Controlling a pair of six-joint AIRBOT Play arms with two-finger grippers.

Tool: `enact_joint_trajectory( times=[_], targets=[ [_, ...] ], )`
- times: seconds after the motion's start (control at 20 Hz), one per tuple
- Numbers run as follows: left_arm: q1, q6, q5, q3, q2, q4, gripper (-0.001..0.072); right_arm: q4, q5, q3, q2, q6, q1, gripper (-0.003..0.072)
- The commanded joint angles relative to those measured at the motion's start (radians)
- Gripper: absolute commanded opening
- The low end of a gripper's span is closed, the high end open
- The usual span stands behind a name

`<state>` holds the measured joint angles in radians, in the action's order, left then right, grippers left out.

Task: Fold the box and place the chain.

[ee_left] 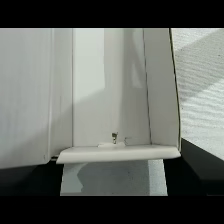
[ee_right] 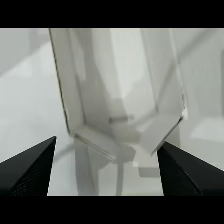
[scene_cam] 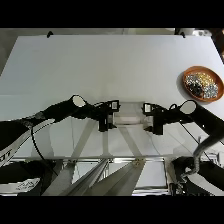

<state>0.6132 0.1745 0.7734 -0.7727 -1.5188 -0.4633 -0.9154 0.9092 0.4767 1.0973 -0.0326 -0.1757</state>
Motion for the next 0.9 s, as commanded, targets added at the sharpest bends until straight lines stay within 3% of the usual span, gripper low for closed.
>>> enact_joint_trajectory(
  times=[0.0, 0.1, 0.15, 0.2, 0.35, 0.5, 0.65, 0.7, 0.85],
  targets=[
    [0.0, 0.0, 0.002, 0.0, 0.0, 0.0, 0.0396, -0.241, 0.077, 0.0, -0.073, 0.2, -0.001, 0.07],
    [0.0, 0.0, 0.002, 0.0, -0.001, 0.0, 0.0396, -0.309, 0.114, 0.0, -0.127, 0.255, -0.001, 0.0691],
    [0.0, 0.0, 0.002, 0.0, 0.0, 0.0, 0.0396, -0.314, 0.13, 0.0, -0.164, 0.276, -0.001, 0.0656],
    [0.0, 0.001, 0.001, 0.0, 0.0, 0.0, 0.0396, -0.302, 0.138, 0.0, -0.209, 0.285, -0.001, 0.057],
    [0.0, 0.0, 0.002, 0.0, 0.0, 0.0, 0.0396, -0.084, 0.128, 0.0, -0.362, 0.286, -0.005, 0.0023],
    [0.0, 0.0, 0.004, 0.0, 0.0, 0.0, 0.0396, 0.186, -0.003, 0.0, -0.389, 0.205, -0.063, 0.0021],
    [0.0, 0.0, 0.005, 0.0, 0.0, 0.0, 0.0396, 0.336, -0.332, 0.0, -0.359, 0.249, -0.137, 0.0016],
    [0.0, 0.0, 0.005, 0.0, 0.0, 0.0, 0.0396, 0.362, -0.387, 0.0, -0.325, 0.249, -0.145, 0.0016],
    [0.0, 0.0, 0.005, 0.0, 0.0, 0.0, 0.0396, 0.367, -0.394, 0.002, -0.158, 0.243, -0.147, 0.0015]
  ],
)
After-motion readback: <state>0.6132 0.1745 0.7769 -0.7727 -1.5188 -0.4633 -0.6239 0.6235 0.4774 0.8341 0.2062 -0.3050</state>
